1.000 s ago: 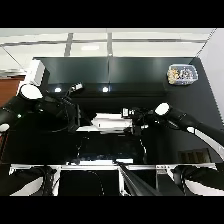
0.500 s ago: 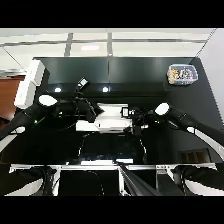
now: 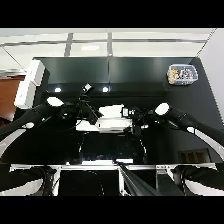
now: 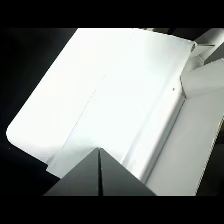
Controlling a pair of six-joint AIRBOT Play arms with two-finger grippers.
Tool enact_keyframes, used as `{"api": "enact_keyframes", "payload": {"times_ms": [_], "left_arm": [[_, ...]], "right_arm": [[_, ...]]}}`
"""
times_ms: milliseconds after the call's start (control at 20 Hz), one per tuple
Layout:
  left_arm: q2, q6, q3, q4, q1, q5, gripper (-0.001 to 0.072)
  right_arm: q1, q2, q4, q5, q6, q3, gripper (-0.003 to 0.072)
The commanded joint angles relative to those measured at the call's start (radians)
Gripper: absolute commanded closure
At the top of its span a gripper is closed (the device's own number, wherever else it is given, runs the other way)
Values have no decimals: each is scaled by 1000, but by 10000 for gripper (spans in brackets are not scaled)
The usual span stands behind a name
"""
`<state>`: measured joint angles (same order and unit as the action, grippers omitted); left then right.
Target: Fold the box and place the chain.
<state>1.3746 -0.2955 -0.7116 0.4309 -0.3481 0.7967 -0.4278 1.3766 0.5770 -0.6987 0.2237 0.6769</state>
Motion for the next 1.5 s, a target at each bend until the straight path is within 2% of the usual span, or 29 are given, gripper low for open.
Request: {"api": "enact_keyframes", "payload": {"times_ms": [0,150,300,400,500,550,600,650,750,1000,1300,1350,1400,1450], "left_arm": [[2,-4,-46,55,8,43,685],[-79,-52,-136,197,48,145,685],[-237,-109,-156,420,119,236,685],[-334,-95,-128,580,167,256,684],[-378,24,-60,565,203,290,682],[-378,95,-24,562,203,304,632],[-375,200,21,552,195,287,295],[-369,302,63,548,182,239,-11],[-341,391,119,547,143,133,-4],[-195,430,102,420,33,-2,-3],[-140,430,65,310,-45,-9,5],[-140,429,63,309,-46,2,39],[-140,422,63,308,-45,18,170],[-140,422,63,309,-45,46,386]], "right_arm": [[0,0,0,0,0,0,454],[0,0,0,0,0,0,454],[0,0,0,0,0,0,454],[0,0,0,0,0,0,454],[0,0,0,0,0,0,454],[0,0,0,0,0,0,454],[0,0,0,0,0,0,454],[0,0,0,0,0,0,454],[0,0,0,0,0,0,454],[0,0,0,0,0,0,454],[0,0,0,0,0,0,454],[0,0,0,0,0,0,454],[0,0,0,0,0,0,454],[0,0,0,0,0,0,454]]}}
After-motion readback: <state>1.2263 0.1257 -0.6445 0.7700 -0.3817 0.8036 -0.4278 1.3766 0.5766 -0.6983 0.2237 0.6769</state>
